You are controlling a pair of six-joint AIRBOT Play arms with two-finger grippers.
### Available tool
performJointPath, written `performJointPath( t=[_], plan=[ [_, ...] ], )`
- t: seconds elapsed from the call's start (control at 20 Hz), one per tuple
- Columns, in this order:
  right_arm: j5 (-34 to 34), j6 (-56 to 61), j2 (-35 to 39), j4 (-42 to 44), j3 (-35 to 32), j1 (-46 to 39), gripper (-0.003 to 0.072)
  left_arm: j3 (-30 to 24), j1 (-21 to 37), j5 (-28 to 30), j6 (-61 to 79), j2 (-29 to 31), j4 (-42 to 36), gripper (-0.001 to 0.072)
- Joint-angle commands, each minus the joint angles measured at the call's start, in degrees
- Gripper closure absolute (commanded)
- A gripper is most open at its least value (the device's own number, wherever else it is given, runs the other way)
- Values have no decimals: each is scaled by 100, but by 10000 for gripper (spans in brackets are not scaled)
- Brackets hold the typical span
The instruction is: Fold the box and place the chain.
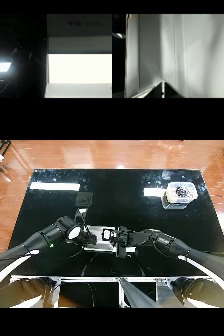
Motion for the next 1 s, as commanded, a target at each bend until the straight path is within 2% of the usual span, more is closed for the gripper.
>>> performJointPath(
  t=[0.0,0.15,0.35,0.5,0.55,0.65,0.8,0.95],
  plan=[
    [-212,527,151,-225,11,-98,664,2,-2,-7,-9,-2,0,687],
    [-1106,2337,656,-782,11,-785,664,2,0,-9,-9,-2,-2,687],
    [-2415,5399,1445,-793,15,-2387,664,2,0,-26,-7,-2,0,687],
    [-3884,6666,1777,-772,-15,-3722,664,2,-2,-28,-7,-2,-2,687],
    [-4168,6811,1779,-765,-114,-3958,664,2,-2,-28,-4,-2,-2,686],
    [-4002,6817,1779,-769,-566,-4048,664,2,-2,-26,-7,-2,-2,687],
    [-2846,7403,1709,-551,-1342,-3877,664,2,-2,-28,-7,-2,-7,687],
    [-2317,7455,1449,-24,-1488,-3320,664,2,-2,-46,15,-2,-107,687]
  ],
)
